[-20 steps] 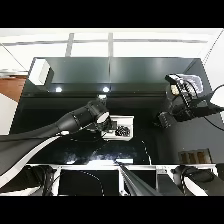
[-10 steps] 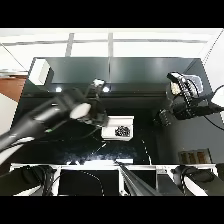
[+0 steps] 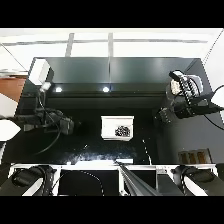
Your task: Fold the box and place the chain.
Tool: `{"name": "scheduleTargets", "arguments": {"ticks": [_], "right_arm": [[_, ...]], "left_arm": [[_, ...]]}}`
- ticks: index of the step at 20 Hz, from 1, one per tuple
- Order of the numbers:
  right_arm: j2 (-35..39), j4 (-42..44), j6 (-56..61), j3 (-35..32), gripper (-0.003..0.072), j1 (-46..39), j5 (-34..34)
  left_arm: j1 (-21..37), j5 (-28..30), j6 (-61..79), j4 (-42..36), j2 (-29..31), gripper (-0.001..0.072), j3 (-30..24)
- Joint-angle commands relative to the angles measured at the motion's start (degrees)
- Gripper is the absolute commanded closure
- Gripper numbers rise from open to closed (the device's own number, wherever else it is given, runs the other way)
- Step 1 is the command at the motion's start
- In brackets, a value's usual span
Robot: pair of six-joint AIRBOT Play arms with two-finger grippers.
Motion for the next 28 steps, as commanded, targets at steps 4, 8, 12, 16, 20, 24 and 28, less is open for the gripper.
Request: {"name": "scheduleTargets", "arguments": {"ticks": [4,8,12,16,20,24,28], "right_arm": [[0.02,-0.24,0.42,-0.02,0.0136,0.00,-3.56],[0.02,-0.24,1.22,-0.02,0.0136,0.00,-2.93],[0.02,-0.24,1.31,-0.02,0.0136,0.00,-3.63],[0.02,-0.22,1.29,-0.02,0.0136,0.00,-5.75],[0.02,-0.24,1.22,-0.02,0.0136,0.00,-7.04],[0.02,-0.24,1.22,-0.02,0.0136,0.00,-7.63],[0.02,-0.24,1.22,-0.02,0.0136,0.00,-8.98]], "left_arm": [[5.90,0.09,58.71,-23.50,-11.43,0.0045,-10.43],[1.46,4.42,78.01,-22.53,-20.87,0.0001,-6.82],[-1.46,5.79,88.00,-26.53,-26.97,0.0004,-4.04],[-1.88,6.36,92.26,-34.95,-31.56,0.0004,-2.95],[-2.10,5.18,92.24,-35.01,-34.49,0.0004,-1.92],[-2.78,5.25,92.28,-33.53,-35.06,0.0003,-1.86],[-5.64,8.17,93.29,-33.79,-35.06,0.0004,-1.86]]}}
